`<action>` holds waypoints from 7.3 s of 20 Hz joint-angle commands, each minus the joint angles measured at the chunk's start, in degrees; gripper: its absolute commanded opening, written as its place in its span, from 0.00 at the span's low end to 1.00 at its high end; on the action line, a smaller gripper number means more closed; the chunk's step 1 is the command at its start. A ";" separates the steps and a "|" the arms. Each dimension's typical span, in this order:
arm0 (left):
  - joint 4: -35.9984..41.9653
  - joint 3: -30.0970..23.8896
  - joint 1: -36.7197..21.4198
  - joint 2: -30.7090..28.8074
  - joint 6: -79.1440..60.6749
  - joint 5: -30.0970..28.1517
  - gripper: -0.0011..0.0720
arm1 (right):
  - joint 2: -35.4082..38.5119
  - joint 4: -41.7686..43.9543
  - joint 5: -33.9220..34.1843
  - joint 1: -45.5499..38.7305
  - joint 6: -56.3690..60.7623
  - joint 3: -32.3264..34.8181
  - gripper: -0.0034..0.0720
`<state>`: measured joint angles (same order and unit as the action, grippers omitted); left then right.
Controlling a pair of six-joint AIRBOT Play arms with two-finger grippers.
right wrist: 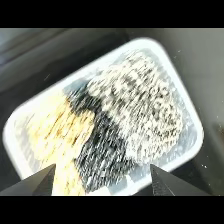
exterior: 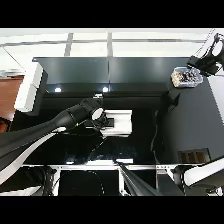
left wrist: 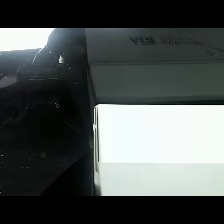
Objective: Fold the box and place the chain.
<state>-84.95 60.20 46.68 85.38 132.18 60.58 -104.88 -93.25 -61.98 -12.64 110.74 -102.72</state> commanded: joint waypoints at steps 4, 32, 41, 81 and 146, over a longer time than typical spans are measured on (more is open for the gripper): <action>-0.02 0.02 0.00 0.00 0.00 -0.04 0.06 | -13.86 -1.70 -6.60 -1.66 5.86 -14.14 0.84; 0.17 0.02 0.02 0.00 0.00 -0.09 0.06 | 5.92 7.63 -13.92 -3.45 -19.41 -14.34 0.06; 0.22 0.02 0.02 0.00 0.00 -0.04 0.06 | 29.90 29.64 -14.38 -4.13 -26.84 -9.66 0.06; 0.17 0.02 0.02 0.00 0.00 1.42 0.06 | 53.48 63.01 -0.48 29.79 -39.56 52.39 0.06; 0.17 0.02 0.00 0.00 0.00 1.42 0.06 | 32.63 52.46 22.08 22.27 -111.69 64.28 0.97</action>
<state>-84.77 60.20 46.68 85.38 132.20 62.00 -71.68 -40.56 -41.69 8.62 -3.05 -38.20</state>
